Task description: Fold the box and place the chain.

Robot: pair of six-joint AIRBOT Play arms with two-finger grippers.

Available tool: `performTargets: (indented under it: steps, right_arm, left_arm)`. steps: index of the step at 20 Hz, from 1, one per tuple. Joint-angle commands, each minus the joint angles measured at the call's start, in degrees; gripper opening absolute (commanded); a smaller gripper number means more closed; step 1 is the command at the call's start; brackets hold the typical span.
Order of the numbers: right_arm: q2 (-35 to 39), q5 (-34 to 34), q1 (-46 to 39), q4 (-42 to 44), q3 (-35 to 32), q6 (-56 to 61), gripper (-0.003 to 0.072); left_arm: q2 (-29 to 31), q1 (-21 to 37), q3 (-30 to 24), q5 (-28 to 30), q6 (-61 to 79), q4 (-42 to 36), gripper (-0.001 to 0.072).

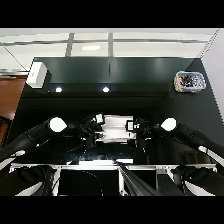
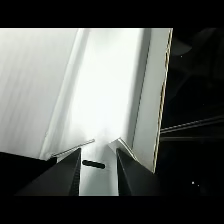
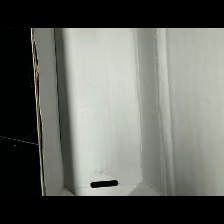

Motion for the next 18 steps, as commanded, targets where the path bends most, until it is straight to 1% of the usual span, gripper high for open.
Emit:
performTargets:
  steps: [1,7,9,12,13,14,15,17,18]
  right_arm:
    - [0.0,0.0,0.0,0.0,0.0,0.0,0.0128]
    - [0.0,0.0,0.0,0.0,0.0,0.0,0.0128]
    - [0.0,0.0,0.0,0.0,0.0,0.0,0.0128]
    - [0.0,0.0,0.0,0.0,0.0,0.0,0.0128]
    - [0.0,0.0,0.0,0.0,0.0,0.0,0.0128]
    - [0.0,0.0,0.0,0.0,0.0,0.0,0.0128]
    - [0.0,0.0,0.0,0.0,0.0,0.0,0.0128]
    - [0.0,0.0,0.0,0.0,0.0,0.0,0.0128]
    - [0.0,0.0,0.0,0.0,0.0,0.0,0.0128]
  left_arm:
    - [-0.3,0.0,0.0,0.2,0.0,-1.3,0.0273]
    - [-0.4,0.0,0.0,0.4,0.0,-1.4,0.0275]
    - [-0.5,-0.7,0.0,0.5,0.0,-1.3,0.0296]
    - [-0.5,-1.3,0.0,1.6,0.0,-1.4,0.0296]
    - [-0.5,-1.3,0.0,2.0,0.0,-1.3,0.0340]
    - [-0.5,-1.3,0.0,2.1,0.1,-1.3,0.0451]
    - [-0.5,-1.3,0.0,2.1,0.1,-1.2,0.0469]
    - [-0.5,-1.3,0.0,2.1,0.1,-0.5,0.0458]
    - [-0.5,-1.3,0.0,2.1,0.1,-0.5,0.0317]
